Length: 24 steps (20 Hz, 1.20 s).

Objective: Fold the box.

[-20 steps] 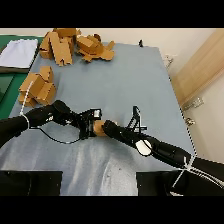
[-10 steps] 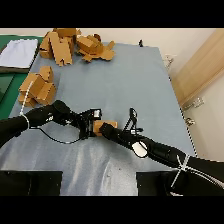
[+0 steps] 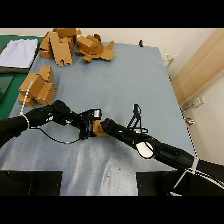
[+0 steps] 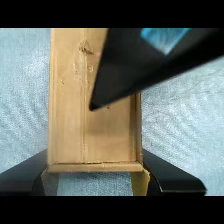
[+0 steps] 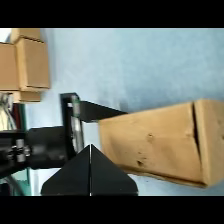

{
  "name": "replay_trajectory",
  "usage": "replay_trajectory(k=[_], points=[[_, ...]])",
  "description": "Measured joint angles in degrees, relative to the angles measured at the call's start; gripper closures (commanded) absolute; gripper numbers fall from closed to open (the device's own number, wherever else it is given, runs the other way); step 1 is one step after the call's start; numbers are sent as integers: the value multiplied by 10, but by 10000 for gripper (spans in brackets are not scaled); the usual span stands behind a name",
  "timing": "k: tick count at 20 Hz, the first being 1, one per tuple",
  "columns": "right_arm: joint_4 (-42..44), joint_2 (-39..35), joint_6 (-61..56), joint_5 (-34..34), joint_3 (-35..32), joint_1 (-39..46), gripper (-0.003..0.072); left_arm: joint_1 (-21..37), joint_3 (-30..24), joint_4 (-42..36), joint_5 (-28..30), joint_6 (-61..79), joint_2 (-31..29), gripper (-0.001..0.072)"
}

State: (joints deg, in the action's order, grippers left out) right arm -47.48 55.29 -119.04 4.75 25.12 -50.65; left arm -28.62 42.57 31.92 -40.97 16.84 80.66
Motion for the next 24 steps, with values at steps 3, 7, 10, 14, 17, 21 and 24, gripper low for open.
replay_trajectory(k=[3,7,10,14,17,21,24], points=[[-28,-35,4,-11,0,37,686,0,0,0,0,0,0,240],[-66,-69,7,-26,0,88,685,0,0,0,0,0,0,240],[-91,-83,9,-31,0,111,685,0,0,0,0,0,0,240],[-120,-90,10,-43,0,122,685,0,0,0,0,0,0,240],[-137,-91,10,-56,0,125,685,0,0,0,0,0,0,240],[-148,-92,10,-63,0,125,685,1,1,1,7,-14,0,240],[-152,-92,10,-66,0,126,685,7,9,5,37,-80,-3,240]])
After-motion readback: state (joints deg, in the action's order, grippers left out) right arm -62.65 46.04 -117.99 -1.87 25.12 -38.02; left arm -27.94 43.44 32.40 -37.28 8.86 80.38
